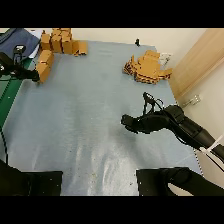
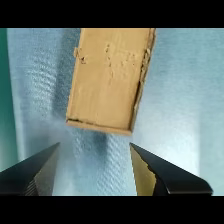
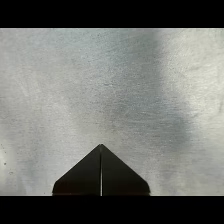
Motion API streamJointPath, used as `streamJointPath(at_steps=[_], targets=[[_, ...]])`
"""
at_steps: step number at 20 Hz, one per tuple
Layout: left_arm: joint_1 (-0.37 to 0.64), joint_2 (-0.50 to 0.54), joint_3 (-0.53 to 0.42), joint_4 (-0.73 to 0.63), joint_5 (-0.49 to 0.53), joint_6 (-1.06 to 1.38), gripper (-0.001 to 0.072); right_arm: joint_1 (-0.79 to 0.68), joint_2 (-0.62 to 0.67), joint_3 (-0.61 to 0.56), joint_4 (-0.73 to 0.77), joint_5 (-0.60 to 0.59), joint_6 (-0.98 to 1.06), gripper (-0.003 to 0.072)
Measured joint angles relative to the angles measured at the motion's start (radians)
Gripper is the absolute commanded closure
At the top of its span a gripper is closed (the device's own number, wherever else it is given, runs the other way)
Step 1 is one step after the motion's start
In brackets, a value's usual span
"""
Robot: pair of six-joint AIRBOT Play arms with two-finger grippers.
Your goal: Fold the box.
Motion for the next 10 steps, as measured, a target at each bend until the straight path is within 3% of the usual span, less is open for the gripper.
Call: streamJointPath(at_steps=[1,2,7,10], targets=[[0.0,0.022,0.001,-0.002,-0.028,-0.011,0.0657,0.0,0.0,0.0,0.0,0.0,0.0,0.0685],[0.0,0.045,0.001,-0.002,-0.068,-0.027,0.0696,0.0,0.0,0.0,0.0,0.0,0.0,0.0685],[-0.032,0.173,-0.002,-0.015,-0.259,-0.064,0.07,0.0,-0.024,0.033,0.0,-0.012,-0.031,0.0685],[-0.116,0.265,-0.053,-0.048,-0.351,-0.098,0.07,-0.003,-0.083,0.114,-0.001,-0.045,-0.082,0.0685]])
